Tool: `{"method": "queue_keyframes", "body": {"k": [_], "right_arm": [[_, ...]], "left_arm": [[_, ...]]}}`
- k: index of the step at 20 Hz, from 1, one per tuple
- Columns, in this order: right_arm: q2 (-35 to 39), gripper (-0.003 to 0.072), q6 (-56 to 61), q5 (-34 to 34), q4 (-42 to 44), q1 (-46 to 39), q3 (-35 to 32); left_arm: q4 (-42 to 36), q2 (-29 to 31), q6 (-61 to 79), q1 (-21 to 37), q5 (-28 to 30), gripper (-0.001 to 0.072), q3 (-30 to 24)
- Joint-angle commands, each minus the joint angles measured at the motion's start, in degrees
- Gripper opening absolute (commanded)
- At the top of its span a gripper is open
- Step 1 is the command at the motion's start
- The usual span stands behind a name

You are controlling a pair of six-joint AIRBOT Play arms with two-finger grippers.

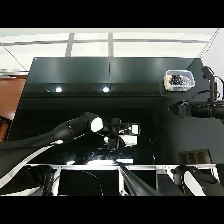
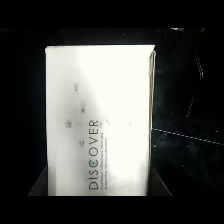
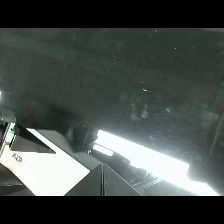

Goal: Fold the box and place the chain.

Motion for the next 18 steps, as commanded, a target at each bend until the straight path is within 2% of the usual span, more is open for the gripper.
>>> {"method": "queue_keyframes", "body": {"k": [1,4,8,9,11,12,14,16,18], "right_arm": [[0.0,0.0015,0.0,-0.1,0.0,0.0,0.0],[0.0,0.0015,0.0,-0.2,0.0,0.0,0.0],[0.0,0.0015,0.6,0.5,0.0,0.0,0.0],[0.0,0.0015,1.0,0.5,0.0,0.0,0.0],[0.0,0.0016,1.7,0.2,0.0,0.0,0.0],[0.0,0.0015,2.2,0.1,0.0,0.0,0.0],[0.0,0.0015,3.0,0.2,0.3,0.0,0.0],[0.0,0.0015,3.5,0.0,0.6,0.0,0.0],[0.0,0.0015,4.0,0.0,1.3,0.0,0.0]], "left_arm": [[3.2,0.1,-7.6,1.6,-6.6,0.0296,1.4],[7.0,1.5,-15.8,9.4,-9.3,0.0294,3.9],[14.6,2.4,-24.5,27.5,-8.7,0.0294,8.8],[15.3,2.3,-24.0,32.5,-7.1,0.0293,9.8],[18.0,1.6,-25.4,42.2,0.2,0.0294,11.0],[18.8,0.3,-28.7,47.3,2.7,0.0294,12.6],[19.6,-4.2,-38.1,56.1,2.4,0.0294,18.2],[19.6,-10.8,-42.8,63.1,-2.6,0.0294,26.3],[19.6,-17.5,-42.8,67.6,-8.2,0.0294,34.9]]}}
